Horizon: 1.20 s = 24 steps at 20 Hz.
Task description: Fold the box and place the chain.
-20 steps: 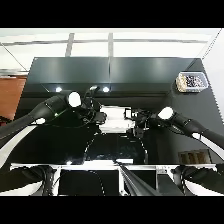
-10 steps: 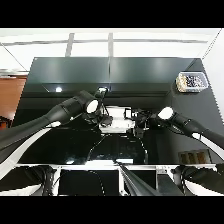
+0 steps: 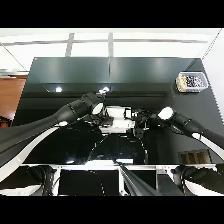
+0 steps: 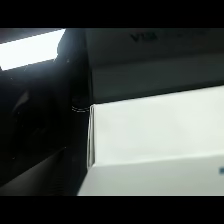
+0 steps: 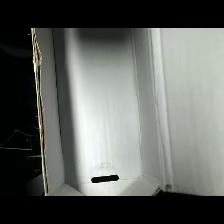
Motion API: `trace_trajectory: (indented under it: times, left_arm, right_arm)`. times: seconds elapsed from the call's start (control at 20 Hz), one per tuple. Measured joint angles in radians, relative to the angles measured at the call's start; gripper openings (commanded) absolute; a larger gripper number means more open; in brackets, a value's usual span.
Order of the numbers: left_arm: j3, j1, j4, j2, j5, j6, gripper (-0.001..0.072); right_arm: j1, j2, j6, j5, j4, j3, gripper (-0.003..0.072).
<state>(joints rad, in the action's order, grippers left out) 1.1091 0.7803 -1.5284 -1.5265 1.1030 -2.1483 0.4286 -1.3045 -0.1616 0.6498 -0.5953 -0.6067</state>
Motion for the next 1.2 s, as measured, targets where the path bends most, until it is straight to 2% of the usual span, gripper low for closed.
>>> trace_trajectory:
  times: [0.1, 0.15, 0.2, 0.25, 0.3, 0.45, 0.5, 0.55, 0.6, 0.65, 0.7, 0.75, 0.8, 0.85, 1.2]
  left_arm:
    - [0.010, 0.000, 0.000, -0.007, -0.001, -0.019, 0.0218]
    - [0.016, 0.000, 0.000, -0.011, -0.001, -0.025, 0.0146]
    - [0.021, 0.000, 0.000, -0.015, 0.000, -0.033, 0.0132]
    - [0.027, 0.000, 0.000, -0.020, 0.004, -0.040, 0.0054]
    - [0.033, 0.001, -0.002, -0.026, 0.006, -0.051, 0.0030]
    - [0.047, 0.005, -0.002, -0.042, 0.011, -0.055, 0.0037]
    - [0.049, 0.006, 0.000, -0.045, 0.014, -0.056, 0.0117]
    - [0.051, 0.008, 0.002, -0.047, 0.013, -0.050, 0.0262]
    - [0.053, 0.010, 0.010, -0.053, 0.019, -0.050, 0.0312]
    - [0.059, 0.010, 0.020, -0.051, 0.014, -0.051, 0.0313]
    - [0.061, 0.010, 0.018, -0.053, 0.014, -0.051, 0.0312]
    - [0.064, 0.011, 0.019, -0.053, 0.025, -0.051, 0.0245]
    - [0.066, 0.011, 0.018, -0.053, 0.029, -0.055, 0.0104]
    - [0.067, 0.010, 0.010, -0.053, 0.038, -0.056, 0.0043]
    - [0.070, 0.011, 0.003, -0.053, 0.033, -0.060, 0.0031]
  right_arm:
    - [0.000, 0.000, 0.000, 0.000, 0.000, 0.000, 0.0462]
    - [0.000, 0.000, 0.000, 0.000, 0.000, 0.000, 0.0461]
    - [0.000, 0.000, 0.001, 0.000, 0.000, 0.000, 0.0462]
    - [0.000, 0.000, 0.001, 0.000, 0.001, 0.000, 0.0461]
    - [0.000, 0.000, 0.001, 0.000, 0.001, 0.000, 0.0461]
    - [0.000, 0.000, 0.001, 0.000, 0.001, 0.000, 0.0462]
    - [0.000, 0.000, 0.001, 0.000, 0.001, 0.000, 0.0461]
    - [0.000, 0.000, 0.000, 0.001, 0.000, 0.000, 0.0461]
    - [0.000, 0.000, -0.002, 0.002, -0.002, 0.000, 0.0461]
    - [0.000, 0.000, -0.002, 0.000, -0.002, 0.000, 0.0461]
    - [0.000, 0.000, -0.001, 0.000, -0.001, 0.000, 0.0462]
    - [0.000, 0.000, -0.002, 0.000, -0.002, 0.000, 0.0461]
    - [0.000, 0.000, 0.000, 0.000, -0.001, 0.000, 0.0461]
    - [0.000, 0.000, 0.001, 0.000, 0.000, 0.000, 0.0462]
    - [0.000, 0.000, 0.001, 0.000, 0.001, 0.000, 0.0465]
